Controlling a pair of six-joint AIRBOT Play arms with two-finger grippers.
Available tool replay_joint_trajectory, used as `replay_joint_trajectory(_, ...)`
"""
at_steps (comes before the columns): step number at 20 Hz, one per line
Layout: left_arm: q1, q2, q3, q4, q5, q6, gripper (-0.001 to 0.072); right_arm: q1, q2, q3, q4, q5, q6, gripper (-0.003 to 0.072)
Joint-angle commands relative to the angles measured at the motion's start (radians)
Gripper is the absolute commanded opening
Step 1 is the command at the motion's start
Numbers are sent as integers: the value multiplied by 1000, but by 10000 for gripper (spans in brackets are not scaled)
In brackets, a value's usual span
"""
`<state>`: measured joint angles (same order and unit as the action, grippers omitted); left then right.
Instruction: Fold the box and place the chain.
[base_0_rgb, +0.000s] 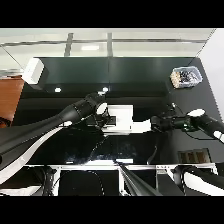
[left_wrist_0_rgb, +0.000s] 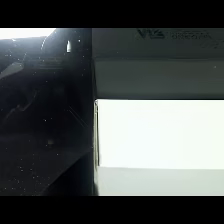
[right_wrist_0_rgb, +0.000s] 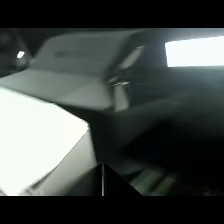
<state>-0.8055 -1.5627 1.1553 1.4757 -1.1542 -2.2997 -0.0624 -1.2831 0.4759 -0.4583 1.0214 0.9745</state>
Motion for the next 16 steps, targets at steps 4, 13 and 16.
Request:
replay_joint_trajectory(4, 1, 0, 1, 0, -3, 0, 27, 81, -19, 82, 80, 64, -59, 218)
replay_joint_trajectory(13, 1, 0, 1, 0, -3, 0, 27, 130, -19, 167, 81, 149, -23, 488)
replay_joint_trajectory(16, 1, 0, 1, 0, -3, 0, 27, 167, -19, 173, 69, 136, 9, 489)
